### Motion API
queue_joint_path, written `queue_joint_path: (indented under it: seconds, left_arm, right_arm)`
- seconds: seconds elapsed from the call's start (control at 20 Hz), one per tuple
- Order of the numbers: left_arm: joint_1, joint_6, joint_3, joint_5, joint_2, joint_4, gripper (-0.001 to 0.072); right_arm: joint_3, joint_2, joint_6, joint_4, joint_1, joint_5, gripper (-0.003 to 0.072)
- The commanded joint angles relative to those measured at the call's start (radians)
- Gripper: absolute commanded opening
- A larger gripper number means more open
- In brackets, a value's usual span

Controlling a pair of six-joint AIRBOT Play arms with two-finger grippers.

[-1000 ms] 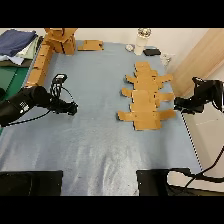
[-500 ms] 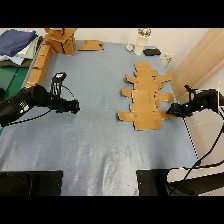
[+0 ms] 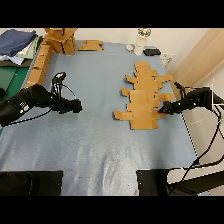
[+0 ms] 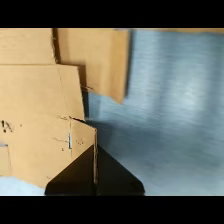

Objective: Fold the box.

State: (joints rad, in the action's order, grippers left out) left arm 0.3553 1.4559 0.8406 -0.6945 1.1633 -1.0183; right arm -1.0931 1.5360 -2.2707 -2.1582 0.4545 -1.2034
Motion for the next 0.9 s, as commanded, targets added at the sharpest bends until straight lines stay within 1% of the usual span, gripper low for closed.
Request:
queue_joint_path:
  seconds: [0.0,0.1,0.15,0.2,0.3,0.45,0.6,0.7,0.8,0.85]
  left_arm:
    - [-0.001,-0.019,0.000,-0.029,-0.005,0.098,0.0537]
    - [-0.008,-0.066,0.015,-0.066,-0.022,0.172,0.0537]
    - [-0.018,-0.090,0.027,-0.101,-0.030,0.201,0.0537]
    - [-0.032,-0.116,0.040,-0.152,-0.035,0.223,0.0538]
    - [-0.069,-0.164,0.050,-0.256,-0.037,0.251,0.0538]
    - [-0.102,-0.236,0.050,-0.352,-0.035,0.254,0.0538]
    - [-0.101,-0.346,0.048,-0.391,-0.035,0.257,0.0538]
    - [-0.110,-0.369,0.035,-0.389,-0.035,0.256,0.0537]
    - [-0.143,-0.370,0.006,-0.390,-0.034,0.256,0.0537]
    - [-0.166,-0.369,-0.017,-0.389,-0.030,0.257,0.0538]
  right_arm:
    - [0.000,0.001,0.016,-0.043,-0.086,-0.021,0.0000]
    - [0.004,-0.008,0.038,-0.119,-0.145,-0.047,-0.0001]
    - [0.011,-0.015,0.059,-0.135,-0.176,-0.054,-0.0002]
    - [0.032,-0.029,0.094,-0.137,-0.206,-0.052,-0.0002]
    - [0.121,-0.080,0.137,-0.150,-0.272,-0.025,-0.0002]
    - [0.334,-0.224,0.173,-0.182,-0.401,0.127,-0.0002]
    - [0.524,-0.390,0.189,-0.203,-0.562,0.278,-0.0002]
    - [0.621,-0.501,0.235,-0.202,-0.666,0.399,-0.0002]
    - [0.690,-0.603,0.272,-0.200,-0.749,0.514,-0.0002]
    - [0.715,-0.642,0.282,-0.198,-0.782,0.550,-0.0002]
